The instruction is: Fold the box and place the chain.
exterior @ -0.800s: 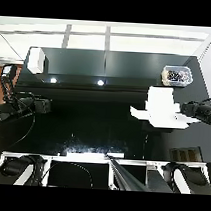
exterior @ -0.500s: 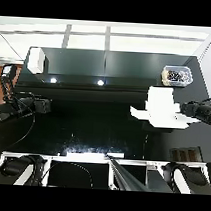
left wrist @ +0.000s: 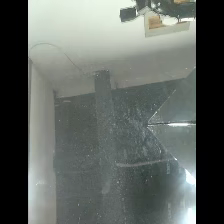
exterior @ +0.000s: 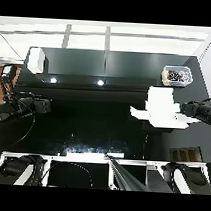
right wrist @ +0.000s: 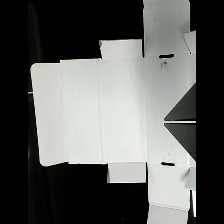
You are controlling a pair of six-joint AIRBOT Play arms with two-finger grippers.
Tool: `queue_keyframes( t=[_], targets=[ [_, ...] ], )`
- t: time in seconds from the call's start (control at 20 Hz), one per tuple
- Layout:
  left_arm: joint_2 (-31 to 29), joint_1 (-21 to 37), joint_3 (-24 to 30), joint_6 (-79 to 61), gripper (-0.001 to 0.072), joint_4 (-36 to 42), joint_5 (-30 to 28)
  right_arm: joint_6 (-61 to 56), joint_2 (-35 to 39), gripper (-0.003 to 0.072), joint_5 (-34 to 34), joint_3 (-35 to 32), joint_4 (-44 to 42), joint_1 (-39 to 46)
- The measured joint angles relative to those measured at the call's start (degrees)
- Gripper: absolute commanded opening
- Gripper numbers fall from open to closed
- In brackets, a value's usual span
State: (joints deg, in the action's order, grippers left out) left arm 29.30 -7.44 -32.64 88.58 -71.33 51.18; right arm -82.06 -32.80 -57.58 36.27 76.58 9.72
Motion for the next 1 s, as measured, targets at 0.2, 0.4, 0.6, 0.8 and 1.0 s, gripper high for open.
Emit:
queue_keyframes(
  t=[0.2, 0.4, 0.6, 0.8, 1.0],
  targets=[
    [0.0, 0.0, 0.0, 0.0, 0.0027, 0.0, -0.9, 0.0, 0.0, 0.0030, 2.2, 0.0, -1.0, 0.0],
    [0.3, 0.0, 0.0, 0.0, 0.0699, 0.0, -4.4, 0.0, -0.2, 0.0712, 8.3, 0.0, -1.2, 0.1],
    [1.3, 0.0, 0.0, 0.2, 0.0701, 0.0, -6.6, -10.2, -3.5, 0.0712, 12.7, 0.4, 11.6, 6.9],
    [1.8, 0.0, 0.0, 0.3, 0.0700, 0.0, -7.2, -16.8, -13.2, 0.0710, 13.8, 3.1, 16.3, 26.5],
    [2.1, 0.0, 0.0, 0.3, 0.0699, 0.0, -7.6, -1.6, -26.1, 0.0704, 8.0, 7.7, -4.6, 44.3]
  ],
)
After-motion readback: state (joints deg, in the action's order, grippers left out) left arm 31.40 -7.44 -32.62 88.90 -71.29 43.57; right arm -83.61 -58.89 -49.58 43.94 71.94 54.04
